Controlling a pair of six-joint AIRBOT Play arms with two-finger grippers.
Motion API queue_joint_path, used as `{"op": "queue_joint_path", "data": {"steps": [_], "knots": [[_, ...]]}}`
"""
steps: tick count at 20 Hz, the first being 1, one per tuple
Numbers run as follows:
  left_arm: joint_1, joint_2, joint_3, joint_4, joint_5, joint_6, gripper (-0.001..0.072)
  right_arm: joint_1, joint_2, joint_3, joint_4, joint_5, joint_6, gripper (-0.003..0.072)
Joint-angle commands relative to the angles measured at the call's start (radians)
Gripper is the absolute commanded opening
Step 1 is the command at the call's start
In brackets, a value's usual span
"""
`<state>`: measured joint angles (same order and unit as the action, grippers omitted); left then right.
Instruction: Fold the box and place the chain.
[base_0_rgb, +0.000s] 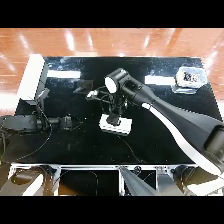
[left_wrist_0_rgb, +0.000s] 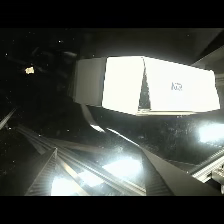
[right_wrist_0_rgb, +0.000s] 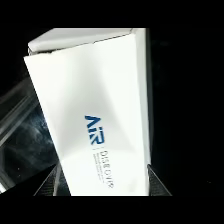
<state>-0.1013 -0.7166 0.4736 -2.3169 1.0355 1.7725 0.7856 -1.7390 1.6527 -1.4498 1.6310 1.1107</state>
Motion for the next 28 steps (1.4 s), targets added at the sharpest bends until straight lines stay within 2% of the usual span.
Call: {"op": "queue_joint_path", "data": {"steps": [1, 2, 3, 4, 5, 6, 7, 8, 10, 12, 13, 14, 18, 28], "knots": [[0.0, -0.001, 0.0, 0.001, -0.001, 0.001, 0.0623, -0.01, 0.052, 0.001, -0.008, -0.039, 0.076, 0.067], [0.0, -0.001, 0.0, 0.001, -0.001, 0.001, 0.0623, -0.021, 0.076, 0.001, 0.001, -0.039, 0.112, 0.0663], [0.0, -0.001, 0.0, 0.001, -0.002, 0.001, 0.0623, -0.037, 0.102, 0.001, 0.017, -0.039, 0.145, 0.0563], [0.0, -0.001, 0.0, 0.0, -0.002, 0.001, 0.0623, -0.057, 0.126, 0.0, 0.045, -0.039, 0.174, 0.0559], [0.0, -0.001, 0.0, 0.0, -0.002, 0.001, 0.0623, -0.083, 0.156, -0.009, 0.08, -0.04, 0.214, 0.0516], [0.0, 0.0, 0.0, 0.0, 0.001, 0.001, 0.0623, -0.109, 0.2, -0.045, 0.109, -0.06, 0.26, 0.0334], [0.0, 0.0, 0.0, 0.0, 0.004, 0.001, 0.0623, -0.138, 0.269, -0.128, 0.137, -0.114, 0.323, 0.0071], [0.0, 0.0, 0.0, 0.0, 0.004, 0.001, 0.0623, -0.157, 0.35, -0.238, 0.181, -0.204, 0.401, 0.0031], [0.0, 0.0, 0.0, 0.0, 0.008, 0.001, 0.0623, -0.146, 0.557, -0.519, 0.291, -0.549, 0.561, 0.003], [-0.003, 0.0, 0.0, 0.0, 0.011, 0.001, 0.0623, -0.088, 0.729, -0.784, 0.357, -1.008, 0.86, 0.0031], [-0.005, 0.0, 0.0, 0.001, 0.01, 0.002, 0.0623, -0.059, 0.764, -0.881, 0.386, -1.191, 1.02, 0.003], [-0.009, 0.0, 0.0, 0.003, 0.008, 0.002, 0.0623, -0.033, 0.764, -0.934, 0.421, -1.277, 1.116, 0.0031], [-0.036, -0.001, 0.0, 0.004, -0.001, 0.01, 0.0623, 0.018, 0.69, -0.951, 0.437, -1.191, 1.121, 0.0031], [-0.058, -0.001, 0.0, 0.003, -0.027, 0.008, 0.0623, 0.019, 0.598, -0.949, 0.429, -1.141, 1.061, 0.003]]}}
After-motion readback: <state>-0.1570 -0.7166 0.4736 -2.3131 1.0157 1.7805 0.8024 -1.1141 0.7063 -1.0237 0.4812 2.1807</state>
